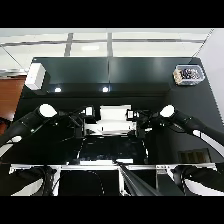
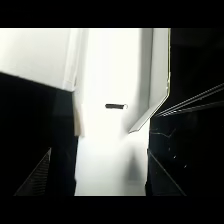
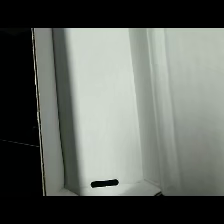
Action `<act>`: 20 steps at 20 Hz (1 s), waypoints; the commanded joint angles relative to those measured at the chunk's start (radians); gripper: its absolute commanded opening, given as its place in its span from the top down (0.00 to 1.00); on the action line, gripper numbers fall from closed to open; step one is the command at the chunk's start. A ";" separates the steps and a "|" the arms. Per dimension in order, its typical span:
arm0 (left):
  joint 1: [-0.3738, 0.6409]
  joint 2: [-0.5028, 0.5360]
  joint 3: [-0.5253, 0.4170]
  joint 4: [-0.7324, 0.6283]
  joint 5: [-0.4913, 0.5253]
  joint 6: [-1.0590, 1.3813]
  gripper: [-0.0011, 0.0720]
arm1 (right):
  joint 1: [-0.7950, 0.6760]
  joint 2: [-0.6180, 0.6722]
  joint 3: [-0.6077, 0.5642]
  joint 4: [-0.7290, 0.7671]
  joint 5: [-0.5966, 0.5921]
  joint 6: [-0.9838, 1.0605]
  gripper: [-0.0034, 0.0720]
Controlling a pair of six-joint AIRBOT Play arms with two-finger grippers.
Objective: Fold the box and place the chain.
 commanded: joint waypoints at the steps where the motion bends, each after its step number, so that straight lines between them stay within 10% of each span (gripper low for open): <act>1: -0.026 -0.046 -0.002 -0.048 0.001 0.052 0.01 | 0.001 -0.001 0.000 0.000 0.000 0.000 0.36; 6: -0.032 -0.056 -0.002 -0.105 0.000 0.090 0.07 | 0.001 -0.001 0.000 0.000 0.000 0.000 0.36; 10: -0.032 -0.056 -0.002 -0.112 -0.053 0.089 0.61 | 0.001 -0.001 0.000 0.000 0.000 0.000 0.36; 20: -0.060 -0.058 -0.002 -0.139 0.013 0.088 0.61 | 0.001 -0.001 0.000 0.000 0.000 0.000 0.36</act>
